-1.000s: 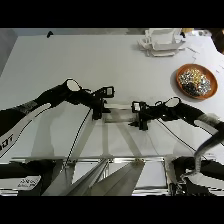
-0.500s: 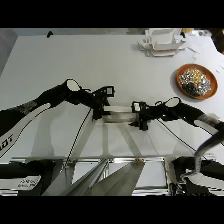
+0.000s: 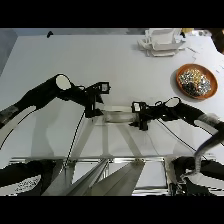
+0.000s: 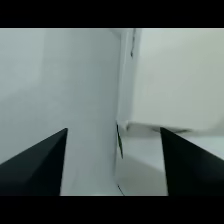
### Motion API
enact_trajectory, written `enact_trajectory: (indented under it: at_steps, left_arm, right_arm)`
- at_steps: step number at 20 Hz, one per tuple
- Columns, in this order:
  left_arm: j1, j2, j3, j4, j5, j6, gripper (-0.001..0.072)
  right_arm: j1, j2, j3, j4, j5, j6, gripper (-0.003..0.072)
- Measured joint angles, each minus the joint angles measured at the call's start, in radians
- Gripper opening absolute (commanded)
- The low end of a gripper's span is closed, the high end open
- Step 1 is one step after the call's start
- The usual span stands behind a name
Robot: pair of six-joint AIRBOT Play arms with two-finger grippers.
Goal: Fold the box and place the chain.
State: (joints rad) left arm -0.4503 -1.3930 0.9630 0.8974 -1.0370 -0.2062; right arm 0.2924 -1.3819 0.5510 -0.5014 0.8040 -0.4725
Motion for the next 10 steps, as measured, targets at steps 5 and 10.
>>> enact_trajectory:
  at_steps: [5, 10]
  left_arm:
    - [0.0, 0.126, 0.0, 0.069, -0.07, -0.122, 0.0002]
    - [-0.011, 0.171, 0.0, 0.048, -0.14, -0.153, 0.0002]
  right_arm:
    - [0.0, 0.0, 0.0, 0.0, -0.001, 0.0, 0.0399]
    - [0.0, 0.0, 0.0, 0.001, -0.001, 0.0, 0.0399]
